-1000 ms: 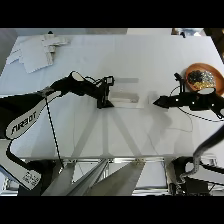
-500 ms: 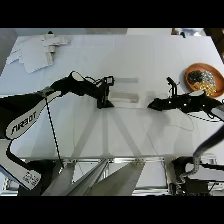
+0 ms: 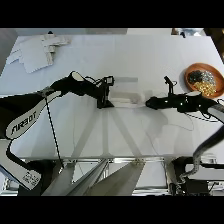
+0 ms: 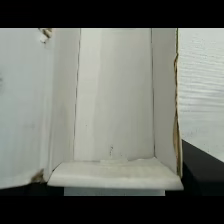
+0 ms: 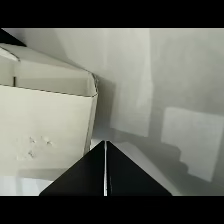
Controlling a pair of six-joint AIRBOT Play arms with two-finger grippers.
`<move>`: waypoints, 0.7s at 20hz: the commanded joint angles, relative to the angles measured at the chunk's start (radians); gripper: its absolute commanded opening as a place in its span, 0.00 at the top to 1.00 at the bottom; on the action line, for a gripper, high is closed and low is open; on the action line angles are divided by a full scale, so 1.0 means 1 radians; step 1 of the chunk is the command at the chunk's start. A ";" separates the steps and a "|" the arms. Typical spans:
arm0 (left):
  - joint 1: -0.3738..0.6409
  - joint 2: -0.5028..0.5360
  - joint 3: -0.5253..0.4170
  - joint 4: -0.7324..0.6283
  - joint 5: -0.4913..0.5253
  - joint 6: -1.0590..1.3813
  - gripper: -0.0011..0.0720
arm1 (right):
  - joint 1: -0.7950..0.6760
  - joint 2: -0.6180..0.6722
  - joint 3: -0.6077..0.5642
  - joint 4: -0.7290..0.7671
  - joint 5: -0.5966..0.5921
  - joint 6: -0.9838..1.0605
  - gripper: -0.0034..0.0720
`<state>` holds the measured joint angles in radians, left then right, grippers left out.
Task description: Fold the box and place the chain.
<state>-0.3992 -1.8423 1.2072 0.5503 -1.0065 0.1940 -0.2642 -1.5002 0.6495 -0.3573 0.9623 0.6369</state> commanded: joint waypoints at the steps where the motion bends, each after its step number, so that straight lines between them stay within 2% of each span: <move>1: 0.000 0.000 0.000 0.001 0.000 0.001 0.61 | 0.001 0.000 0.001 0.098 0.018 -0.018 0.93; 5: 0.000 0.000 0.000 0.001 0.000 0.001 0.61 | 0.001 0.011 0.001 0.129 0.019 -0.018 0.79; 14: 0.000 0.000 0.000 0.001 0.000 0.001 0.61 | 0.001 0.066 0.001 0.129 0.030 -0.037 0.78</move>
<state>-0.3992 -1.8423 1.2072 0.5510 -1.0061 0.1947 -0.2638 -1.4429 0.6502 -0.2314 0.9886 0.6064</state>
